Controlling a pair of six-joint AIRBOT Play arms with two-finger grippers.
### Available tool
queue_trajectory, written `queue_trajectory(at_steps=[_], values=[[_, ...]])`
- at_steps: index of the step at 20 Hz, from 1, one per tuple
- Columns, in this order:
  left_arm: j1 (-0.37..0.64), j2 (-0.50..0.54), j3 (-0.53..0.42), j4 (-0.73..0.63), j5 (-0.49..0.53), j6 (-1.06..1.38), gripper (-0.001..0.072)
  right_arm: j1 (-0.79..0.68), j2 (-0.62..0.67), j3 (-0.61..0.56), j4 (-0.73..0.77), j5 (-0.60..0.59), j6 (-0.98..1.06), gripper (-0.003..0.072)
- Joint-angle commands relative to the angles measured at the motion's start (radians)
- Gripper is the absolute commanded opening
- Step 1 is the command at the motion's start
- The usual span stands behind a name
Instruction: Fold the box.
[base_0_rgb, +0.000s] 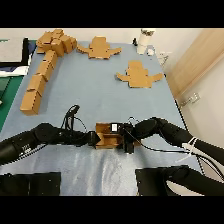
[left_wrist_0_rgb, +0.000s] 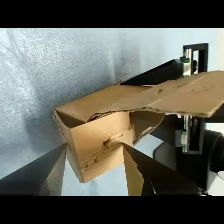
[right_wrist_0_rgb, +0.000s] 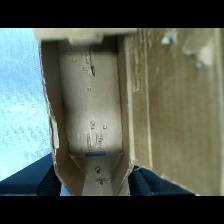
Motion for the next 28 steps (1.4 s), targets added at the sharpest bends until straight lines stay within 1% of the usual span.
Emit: queue_trajectory(at_steps=[1,5,7,10,12,14,18,23,28], values=[[-0.076,-0.032,0.080,0.325,-0.016,-0.342,0.0523,0.000,0.001,0.001,0.000,0.000,0.000,0.0511],[-0.169,-0.085,0.200,0.653,-0.154,-0.684,0.0523,0.000,0.001,0.001,0.000,0.000,0.000,0.0511],[-0.225,-0.121,0.265,0.795,-0.225,-0.839,0.0523,0.000,0.001,0.001,0.000,0.000,0.000,0.0511],[-0.304,-0.181,0.355,0.960,-0.307,-1.011,0.0524,0.000,0.001,0.001,0.000,0.000,0.000,0.0511],[-0.333,-0.214,0.385,0.990,-0.358,-1.049,0.0524,0.000,0.001,0.001,0.000,0.000,0.000,0.0511],[-0.348,-0.233,0.392,0.993,-0.391,-1.067,0.0524,0.000,0.001,0.001,0.000,0.000,0.000,0.0511],[-0.357,-0.245,0.392,0.996,-0.391,-1.092,0.0524,0.000,0.001,0.001,0.000,0.000,0.000,0.0511],[-0.357,-0.279,0.396,0.996,-0.361,-1.094,0.0524,0.000,0.001,0.001,0.000,0.000,0.000,0.0511],[-0.357,-0.346,0.455,0.999,-0.368,-1.064,0.0524,0.000,0.001,0.001,0.000,0.000,0.000,0.0512]])
